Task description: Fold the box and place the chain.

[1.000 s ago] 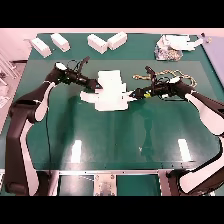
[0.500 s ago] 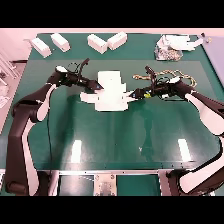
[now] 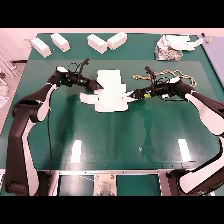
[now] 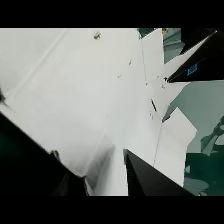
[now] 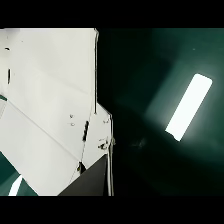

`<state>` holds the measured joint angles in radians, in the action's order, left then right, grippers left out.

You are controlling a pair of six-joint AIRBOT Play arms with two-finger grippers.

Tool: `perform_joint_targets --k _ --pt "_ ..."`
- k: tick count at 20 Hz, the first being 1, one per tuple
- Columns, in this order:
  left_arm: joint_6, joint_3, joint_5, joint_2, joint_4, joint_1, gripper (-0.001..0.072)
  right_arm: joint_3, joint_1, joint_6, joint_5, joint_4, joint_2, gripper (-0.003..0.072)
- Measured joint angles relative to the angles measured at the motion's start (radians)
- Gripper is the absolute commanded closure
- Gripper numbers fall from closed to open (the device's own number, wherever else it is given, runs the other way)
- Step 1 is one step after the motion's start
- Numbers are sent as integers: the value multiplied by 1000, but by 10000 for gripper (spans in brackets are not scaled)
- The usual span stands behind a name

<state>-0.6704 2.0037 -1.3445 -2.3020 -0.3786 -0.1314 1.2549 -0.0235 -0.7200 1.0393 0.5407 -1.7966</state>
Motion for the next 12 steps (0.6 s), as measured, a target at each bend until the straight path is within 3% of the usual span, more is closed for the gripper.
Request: perform_joint_targets --k 4,5,8,12 --pt "29 0 -3 0 3 0 542 0 0 0 0 0 0 677" --pt "41 0 -4 0 3 0 606 0 0 0 0 1 0 677" --pt "74 0 -13 0 8 0 688 0 0 0 0 3 0 676" --pt "189 0 -23 0 29 0 690 0 0 0 0 3 0 674"
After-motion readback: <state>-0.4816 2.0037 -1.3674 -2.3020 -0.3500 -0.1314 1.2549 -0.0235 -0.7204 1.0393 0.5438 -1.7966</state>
